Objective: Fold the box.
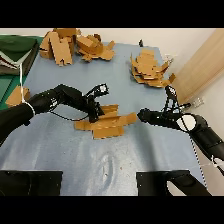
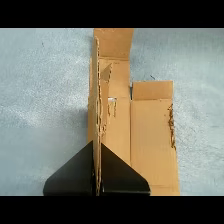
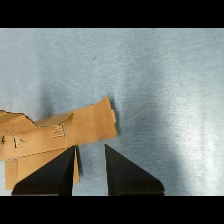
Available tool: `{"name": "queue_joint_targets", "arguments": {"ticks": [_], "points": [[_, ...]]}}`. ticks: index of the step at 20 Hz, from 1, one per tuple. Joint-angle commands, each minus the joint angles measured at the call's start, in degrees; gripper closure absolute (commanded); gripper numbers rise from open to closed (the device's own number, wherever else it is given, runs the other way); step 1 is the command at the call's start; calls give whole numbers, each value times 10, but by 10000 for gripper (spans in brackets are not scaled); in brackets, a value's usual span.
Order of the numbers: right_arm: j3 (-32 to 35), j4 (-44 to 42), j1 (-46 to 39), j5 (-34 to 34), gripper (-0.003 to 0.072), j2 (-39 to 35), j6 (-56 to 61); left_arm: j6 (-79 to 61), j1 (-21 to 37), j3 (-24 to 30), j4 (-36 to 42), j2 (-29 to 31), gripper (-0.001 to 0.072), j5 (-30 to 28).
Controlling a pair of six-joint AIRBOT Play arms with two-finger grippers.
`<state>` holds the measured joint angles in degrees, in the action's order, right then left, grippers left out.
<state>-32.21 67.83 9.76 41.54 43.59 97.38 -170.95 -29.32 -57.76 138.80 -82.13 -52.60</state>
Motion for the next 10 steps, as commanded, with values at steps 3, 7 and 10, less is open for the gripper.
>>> {"name": "queue_joint_targets", "arguments": {"ticks": [3, 7, 10], "points": [[0, 6, 0, 2, 401, 0, 0, 0, 1, -20, -53, 0, 696, -67], [0, 6, 0, 2, 401, 0, 1, 0, -2, -37, -49, 0, 696, -64], [0, 5, 0, 3, 401, 0, 1, 0, -2, -43, -37, 0, 696, -77]]}}
